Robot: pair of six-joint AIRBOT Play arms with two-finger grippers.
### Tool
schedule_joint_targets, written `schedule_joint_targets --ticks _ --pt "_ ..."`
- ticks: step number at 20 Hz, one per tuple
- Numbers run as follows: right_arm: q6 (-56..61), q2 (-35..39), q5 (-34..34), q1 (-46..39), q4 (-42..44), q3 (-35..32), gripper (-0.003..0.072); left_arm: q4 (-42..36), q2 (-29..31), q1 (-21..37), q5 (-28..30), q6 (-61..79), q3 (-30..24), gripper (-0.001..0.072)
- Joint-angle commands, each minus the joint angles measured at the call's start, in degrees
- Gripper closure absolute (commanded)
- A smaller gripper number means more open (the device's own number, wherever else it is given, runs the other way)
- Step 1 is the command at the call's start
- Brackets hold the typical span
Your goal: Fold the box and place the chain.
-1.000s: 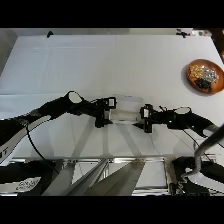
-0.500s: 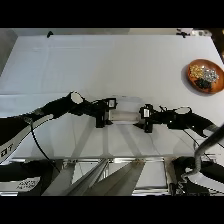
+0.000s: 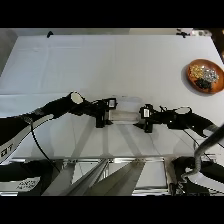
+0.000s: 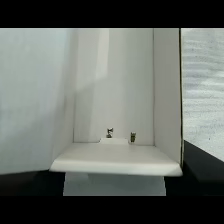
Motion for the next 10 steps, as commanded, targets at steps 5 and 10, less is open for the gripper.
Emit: schedule_joint_targets --ticks 5,10 --pt "0.3 0.0 2.5 0.1 -0.5 0.0 0.0445 0.1 0.0 0.0 0.2 -0.1 0.0 0.0502" --pt "3.7 2.7 2.2 0.0 -1.4 0.0 -0.0027 0.1 0.0 0.0 0.2 -0.1 0.0 0.0502"
